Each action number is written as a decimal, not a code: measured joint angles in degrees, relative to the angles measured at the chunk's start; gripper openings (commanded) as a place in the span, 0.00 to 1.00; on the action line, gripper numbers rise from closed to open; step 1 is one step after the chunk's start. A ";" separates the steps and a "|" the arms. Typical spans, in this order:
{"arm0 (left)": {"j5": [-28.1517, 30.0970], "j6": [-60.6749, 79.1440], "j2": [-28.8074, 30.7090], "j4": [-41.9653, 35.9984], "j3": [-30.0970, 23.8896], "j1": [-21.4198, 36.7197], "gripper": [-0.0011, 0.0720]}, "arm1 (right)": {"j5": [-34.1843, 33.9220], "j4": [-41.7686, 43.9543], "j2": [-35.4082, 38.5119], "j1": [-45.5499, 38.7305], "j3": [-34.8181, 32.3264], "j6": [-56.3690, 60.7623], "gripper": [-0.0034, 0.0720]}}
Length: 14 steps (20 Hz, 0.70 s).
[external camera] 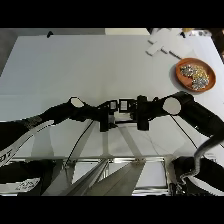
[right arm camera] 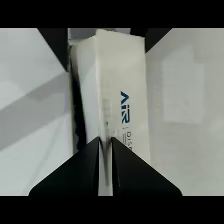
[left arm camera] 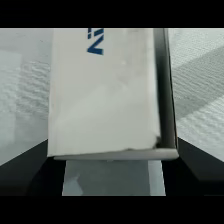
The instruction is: Fold the box and place the chain.
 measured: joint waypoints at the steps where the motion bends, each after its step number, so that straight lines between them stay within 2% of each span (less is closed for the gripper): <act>1: -0.02 0.02 0.00 0.02 0.00 0.00 0.33 | 0.02 0.02 0.17 0.00 0.00 0.00 0.10; 14: 0.00 0.13 0.00 0.00 0.00 -0.04 0.33 | 3.45 1.88 -0.39 0.00 -1.44 1.31 0.12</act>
